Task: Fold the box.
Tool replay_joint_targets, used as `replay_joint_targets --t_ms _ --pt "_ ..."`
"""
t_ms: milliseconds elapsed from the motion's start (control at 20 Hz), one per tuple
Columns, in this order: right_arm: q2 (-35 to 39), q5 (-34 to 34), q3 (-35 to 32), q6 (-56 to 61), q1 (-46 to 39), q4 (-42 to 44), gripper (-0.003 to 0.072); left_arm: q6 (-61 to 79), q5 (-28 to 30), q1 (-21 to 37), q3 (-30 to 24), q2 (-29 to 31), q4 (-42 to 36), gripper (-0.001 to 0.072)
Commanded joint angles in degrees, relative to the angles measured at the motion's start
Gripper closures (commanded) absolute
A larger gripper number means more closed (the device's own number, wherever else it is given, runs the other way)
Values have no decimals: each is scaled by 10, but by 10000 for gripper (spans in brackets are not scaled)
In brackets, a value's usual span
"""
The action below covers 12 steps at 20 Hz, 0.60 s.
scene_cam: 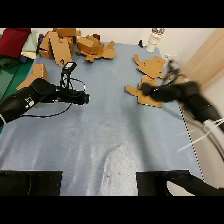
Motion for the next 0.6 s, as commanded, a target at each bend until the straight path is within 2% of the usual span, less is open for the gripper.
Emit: replay_joint_targets --t_ms 0,150,300,400,550 --pt "-20 -75 75 -180 -214 141 312 -23 2 1 0 -17 -3 695" --pt "-80 -77 88 -313 -358 263 299 -38 3 0 0 -34 -9 695" --pt "-174 -93 104 -438 -454 402 299 -38 7 0 0 -42 -24 694" --pt "-243 -118 128 -515 -492 479 299 -38 8 0 0 -42 -27 694" --pt "-330 -161 184 -580 -504 525 299 -38 16 0 0 -42 -48 693"
